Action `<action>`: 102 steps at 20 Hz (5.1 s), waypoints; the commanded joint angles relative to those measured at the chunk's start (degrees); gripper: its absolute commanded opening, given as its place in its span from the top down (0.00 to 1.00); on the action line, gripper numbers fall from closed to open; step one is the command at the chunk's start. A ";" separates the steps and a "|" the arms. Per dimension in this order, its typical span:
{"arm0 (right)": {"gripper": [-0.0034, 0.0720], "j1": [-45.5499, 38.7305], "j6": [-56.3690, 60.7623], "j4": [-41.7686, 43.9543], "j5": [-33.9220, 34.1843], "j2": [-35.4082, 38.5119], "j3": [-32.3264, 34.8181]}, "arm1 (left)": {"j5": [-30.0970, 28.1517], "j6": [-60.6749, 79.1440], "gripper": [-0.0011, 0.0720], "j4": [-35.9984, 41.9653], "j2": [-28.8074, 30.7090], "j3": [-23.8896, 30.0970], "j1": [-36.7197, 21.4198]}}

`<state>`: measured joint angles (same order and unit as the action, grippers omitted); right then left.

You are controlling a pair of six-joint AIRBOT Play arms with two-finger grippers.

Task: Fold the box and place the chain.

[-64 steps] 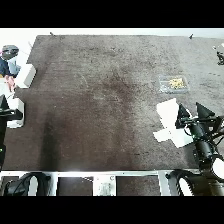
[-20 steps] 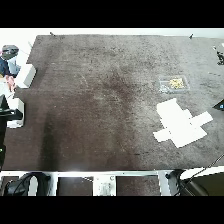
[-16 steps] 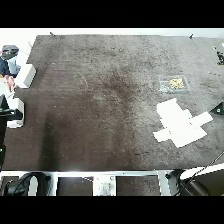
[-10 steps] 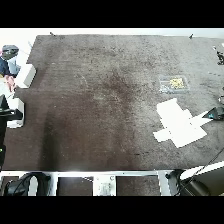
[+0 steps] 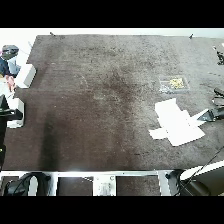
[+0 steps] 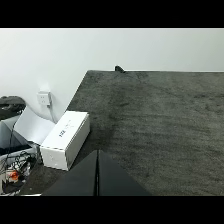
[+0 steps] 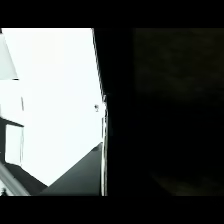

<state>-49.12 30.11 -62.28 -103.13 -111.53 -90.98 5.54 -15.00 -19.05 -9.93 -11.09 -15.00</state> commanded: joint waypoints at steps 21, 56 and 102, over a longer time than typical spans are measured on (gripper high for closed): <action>0.95 47.39 -5.31 62.01 49.00 31.63 51.89 | 0.07 0.00 0.97 0.00 0.04 0.02 -0.02; 0.95 58.93 -24.39 71.54 70.58 27.80 49.79 | 58.53 -11.65 0.14 -10.38 -94.79 -78.77 15.56; 0.42 42.73 -26.03 71.04 60.15 35.32 49.79 | 69.75 20.24 0.97 -11.15 -114.57 -98.77 24.55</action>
<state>-3.18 4.05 9.19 -40.58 -77.10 -41.12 79.77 -1.76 -30.20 -124.51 -109.84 9.54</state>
